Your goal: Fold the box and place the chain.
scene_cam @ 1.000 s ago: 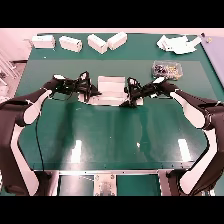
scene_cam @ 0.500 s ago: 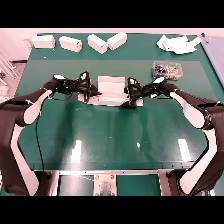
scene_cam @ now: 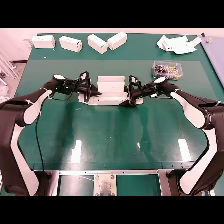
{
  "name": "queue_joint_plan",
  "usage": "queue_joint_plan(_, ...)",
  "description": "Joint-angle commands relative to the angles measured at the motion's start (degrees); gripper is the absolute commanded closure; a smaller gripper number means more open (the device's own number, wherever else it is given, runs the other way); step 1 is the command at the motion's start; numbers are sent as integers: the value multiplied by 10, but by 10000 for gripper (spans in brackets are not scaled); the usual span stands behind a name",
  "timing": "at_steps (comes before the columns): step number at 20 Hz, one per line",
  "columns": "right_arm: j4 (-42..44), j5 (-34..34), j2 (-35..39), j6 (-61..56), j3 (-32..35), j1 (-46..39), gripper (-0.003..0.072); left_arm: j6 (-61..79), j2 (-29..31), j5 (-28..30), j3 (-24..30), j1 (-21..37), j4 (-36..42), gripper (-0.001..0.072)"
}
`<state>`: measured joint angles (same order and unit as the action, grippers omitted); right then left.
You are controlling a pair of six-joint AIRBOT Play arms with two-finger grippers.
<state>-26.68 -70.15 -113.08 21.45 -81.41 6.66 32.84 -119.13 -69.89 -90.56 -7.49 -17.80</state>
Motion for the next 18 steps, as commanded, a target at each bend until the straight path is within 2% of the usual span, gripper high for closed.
queue_joint_plan(1, -5, 6, -10, 0, -6, -3, -5, 0, 0, -1, 0, 0, 0, 687)
queue_joint_plan(9, -4, -1, -12, 0, -18, -3, 48, 0, 0, -1, 0, 0, 0, 687)
queue_joint_plan(11, -6, -6, -12, 1, -18, -3, 106, 0, 0, -1, 0, 0, 0, 688)
queue_joint_plan(18, -14, -7, -13, 2, -18, -3, 106, 0, 0, 0, 0, 0, 0, 688)
